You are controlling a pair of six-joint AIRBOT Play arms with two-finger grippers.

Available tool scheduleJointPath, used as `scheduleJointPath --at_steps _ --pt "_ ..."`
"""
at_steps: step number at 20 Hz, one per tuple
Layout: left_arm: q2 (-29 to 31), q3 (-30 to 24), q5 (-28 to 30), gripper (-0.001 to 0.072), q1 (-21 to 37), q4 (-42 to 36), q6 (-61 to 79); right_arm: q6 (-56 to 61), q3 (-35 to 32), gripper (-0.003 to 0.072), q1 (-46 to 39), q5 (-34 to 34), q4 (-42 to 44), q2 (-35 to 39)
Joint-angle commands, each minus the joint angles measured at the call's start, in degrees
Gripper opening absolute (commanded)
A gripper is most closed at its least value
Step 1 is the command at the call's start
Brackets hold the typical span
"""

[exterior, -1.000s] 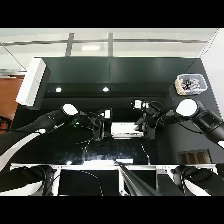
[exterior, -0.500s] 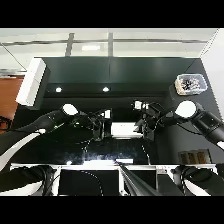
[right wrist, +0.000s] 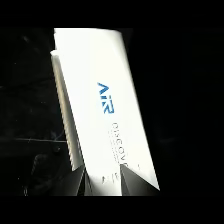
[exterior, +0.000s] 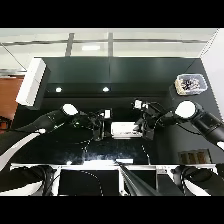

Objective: Fold the box and place the chain.

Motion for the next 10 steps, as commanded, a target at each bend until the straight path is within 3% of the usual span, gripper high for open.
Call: scheduleJointPath --at_steps 1,10 --pt "0.00 0.04 -0.04 0.0345 -0.02 0.02 0.07 -0.02 0.00 0.0244 0.02 -0.22 0.46 0.04" --pt "0.00 0.04 -0.04 0.0345 -0.02 0.02 0.07 0.00 0.00 0.0244 0.04 0.39 0.42 0.02"
